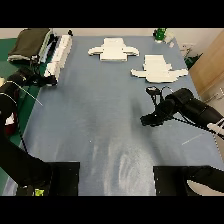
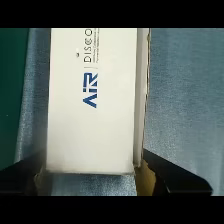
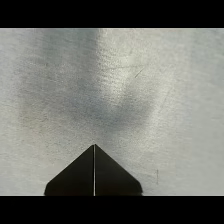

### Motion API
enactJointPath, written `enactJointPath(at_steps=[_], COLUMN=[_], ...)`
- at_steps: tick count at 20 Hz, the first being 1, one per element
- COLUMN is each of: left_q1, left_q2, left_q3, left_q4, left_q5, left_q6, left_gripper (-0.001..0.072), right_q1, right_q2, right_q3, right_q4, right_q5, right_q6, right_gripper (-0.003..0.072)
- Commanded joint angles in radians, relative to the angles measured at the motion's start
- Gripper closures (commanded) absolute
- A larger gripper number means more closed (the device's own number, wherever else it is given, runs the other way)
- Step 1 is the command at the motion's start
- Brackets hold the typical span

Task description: Fold the box.

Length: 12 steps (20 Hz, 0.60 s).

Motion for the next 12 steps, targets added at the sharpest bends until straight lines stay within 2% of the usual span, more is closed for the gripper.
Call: enactJointPath(at_steps=[1, 6, 9, 10, 11, 12], left_q1=[0.013, 0.074, 0.098, 0.098, 0.098, 0.095], left_q2=[0.016, 0.137, 0.223, 0.247, 0.269, 0.288], left_q3=[0.004, 0.040, 0.092, 0.111, 0.128, 0.140], left_q4=[0.059, 0.118, 0.117, 0.117, 0.117, 0.106], left_q5=[-0.092, -0.349, -0.548, -0.619, -0.687, -0.744], left_q6=[0.000, -0.001, -0.013, -0.047, -0.084, -0.105], left_gripper=[0.0009, 0.0009, 0.0010, 0.0115, 0.0454, 0.0694], right_q1=[0.000, 0.000, 0.000, 0.000, 0.000, 0.000], right_q2=[0.000, 0.000, 0.000, 0.000, 0.000, 0.000], right_q3=[0.001, 0.001, 0.001, 0.001, 0.001, 0.001], right_q4=[0.000, 0.000, 0.000, 0.000, 0.000, 0.000], right_q5=[0.000, 0.000, 0.000, 0.000, 0.000, 0.000], right_q6=[0.000, 0.000, 0.000, 0.000, 0.000, 0.000], right_gripper=[0.0681, 0.0682, 0.0681, 0.0682, 0.0681, 0.0682])
